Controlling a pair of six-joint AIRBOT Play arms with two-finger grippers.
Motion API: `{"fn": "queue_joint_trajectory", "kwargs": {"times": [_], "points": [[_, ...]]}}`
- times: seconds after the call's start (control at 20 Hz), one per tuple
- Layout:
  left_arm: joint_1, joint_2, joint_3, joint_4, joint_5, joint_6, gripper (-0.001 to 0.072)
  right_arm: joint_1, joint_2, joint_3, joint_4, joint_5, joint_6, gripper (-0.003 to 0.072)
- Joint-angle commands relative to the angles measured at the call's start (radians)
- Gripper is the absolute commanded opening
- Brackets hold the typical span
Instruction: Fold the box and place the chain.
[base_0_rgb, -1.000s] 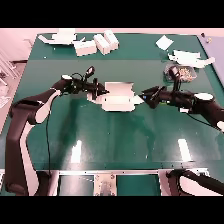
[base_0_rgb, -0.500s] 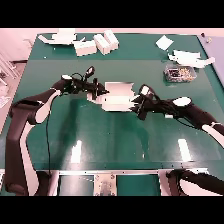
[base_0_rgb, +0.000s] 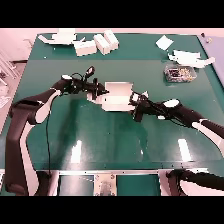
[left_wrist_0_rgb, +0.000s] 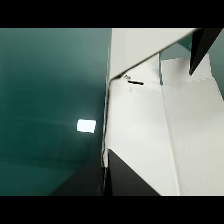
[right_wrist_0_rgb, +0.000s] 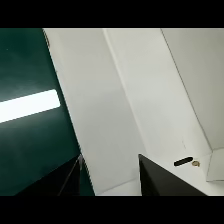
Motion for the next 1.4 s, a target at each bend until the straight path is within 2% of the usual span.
{"fn": "queue_joint_trajectory", "kwargs": {"times": [0.0,0.45,0.7,1.0,1.35], "points": [[-0.001,0.000,0.000,0.000,0.002,0.000,0.0022,0.003,-0.005,0.002,-0.001,0.026,-0.056,0.0436],[-0.001,0.000,0.000,0.000,0.002,0.000,0.0022,0.002,-0.004,0.002,-0.065,0.018,-0.079,0.0457],[-0.001,0.000,0.000,0.000,0.002,0.000,0.0022,-0.001,-0.039,0.002,-0.059,-0.071,-0.108,0.0455],[-0.001,0.000,0.000,0.000,0.001,0.000,0.0022,-0.024,-0.050,0.017,0.147,-0.071,-0.270,0.0454],[-0.001,0.000,0.000,0.000,-0.003,0.000,0.0022,-0.050,-0.050,0.073,0.176,-0.037,-0.285,0.0455]]}}
